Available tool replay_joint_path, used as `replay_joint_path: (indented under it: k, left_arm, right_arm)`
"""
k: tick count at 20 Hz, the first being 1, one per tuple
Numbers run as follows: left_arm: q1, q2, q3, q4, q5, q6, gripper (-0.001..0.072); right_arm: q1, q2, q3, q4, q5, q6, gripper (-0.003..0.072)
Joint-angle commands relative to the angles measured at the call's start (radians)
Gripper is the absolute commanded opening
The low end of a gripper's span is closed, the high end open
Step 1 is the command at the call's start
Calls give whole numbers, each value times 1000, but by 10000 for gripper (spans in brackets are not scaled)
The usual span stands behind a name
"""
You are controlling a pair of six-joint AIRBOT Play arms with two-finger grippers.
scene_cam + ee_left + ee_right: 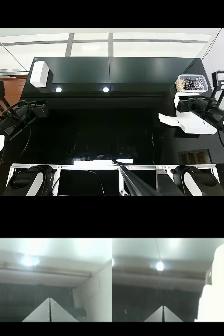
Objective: Fold the box and place the chain.
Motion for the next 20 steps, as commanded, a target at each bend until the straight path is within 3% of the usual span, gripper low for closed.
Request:
replay_joint_path:
  k: [1, 4, 5, 6, 7, 8, 9, 11, 13, 18, 20]
  left_arm:
    - [0, -17, -1, -16, 92, -2, 29]
    - [-6, -90, 3, -217, 184, 0, 57]
    - [-13, -122, 10, -243, 172, 1, 258]
    - [-32, -162, 23, -272, 149, 1, 607]
    - [-55, -201, 41, -288, 117, 8, 716]
    - [-87, -242, 66, -286, 75, 56, 716]
    - [-118, -276, 90, -285, 42, 144, 716]
    - [-184, -337, 132, -284, 10, 285, 717]
    - [-225, -371, 160, -245, -11, 327, 718]
    - [-227, -372, 183, 55, -162, -11, 717]
    - [-227, -373, 182, 124, -195, -98, 717]
  right_arm:
    - [0, -1, 0, 121, -119, 0, 16]
    - [1, -23, 0, 142, -183, 0, 16]
    - [1, -39, 0, 142, -190, -1, 16]
    - [0, -63, 0, 141, -191, -1, 17]
    - [1, -91, 0, 142, -189, 0, 29]
    - [1, -119, 1, 165, -169, 1, 287]
    - [1, -138, 1, 224, -127, 0, 664]
    - [0, -165, 2, 263, -43, -1, 703]
    - [-12, -168, 26, 171, -15, 20, 702]
    - [-290, -227, 282, -524, 161, 422, 700]
    - [-451, -276, 338, -583, 164, 495, 700]
